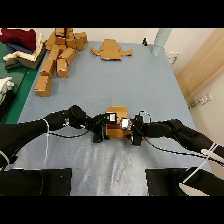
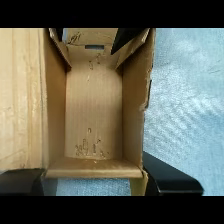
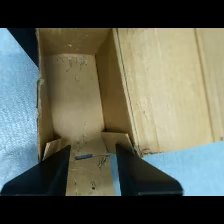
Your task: Fold the box.
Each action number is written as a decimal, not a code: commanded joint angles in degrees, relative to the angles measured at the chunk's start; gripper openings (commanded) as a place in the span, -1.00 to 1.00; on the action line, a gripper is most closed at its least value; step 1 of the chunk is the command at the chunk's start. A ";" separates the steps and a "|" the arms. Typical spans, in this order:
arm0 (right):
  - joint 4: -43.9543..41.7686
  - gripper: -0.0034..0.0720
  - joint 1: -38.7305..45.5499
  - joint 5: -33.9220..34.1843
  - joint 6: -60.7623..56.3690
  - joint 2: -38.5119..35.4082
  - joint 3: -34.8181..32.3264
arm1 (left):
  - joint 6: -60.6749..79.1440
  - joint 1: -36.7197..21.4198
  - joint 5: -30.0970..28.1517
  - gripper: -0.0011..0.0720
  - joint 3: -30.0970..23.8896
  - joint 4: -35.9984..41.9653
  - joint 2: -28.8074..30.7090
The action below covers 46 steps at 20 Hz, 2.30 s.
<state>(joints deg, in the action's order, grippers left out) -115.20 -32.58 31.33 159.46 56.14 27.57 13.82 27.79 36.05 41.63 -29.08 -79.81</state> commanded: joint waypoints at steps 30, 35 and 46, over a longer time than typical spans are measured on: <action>11.54 -0.91 23.28 22.62 -68.65 -2.91 0.00 | 0.09 0.04 0.00 0.12 -0.02 -0.04 -0.02; 5.73 -0.91 23.28 22.69 -66.79 -5.68 0.09 | 0.09 0.02 0.00 0.13 -0.02 -0.04 -0.02; -3.13 -0.91 23.28 23.15 -60.72 -5.75 -0.02 | 0.09 0.04 0.00 0.13 -0.02 -0.04 -0.02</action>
<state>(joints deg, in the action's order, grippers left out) -117.08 -9.30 55.00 97.03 49.67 27.57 13.89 27.79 36.07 41.63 -29.10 -79.81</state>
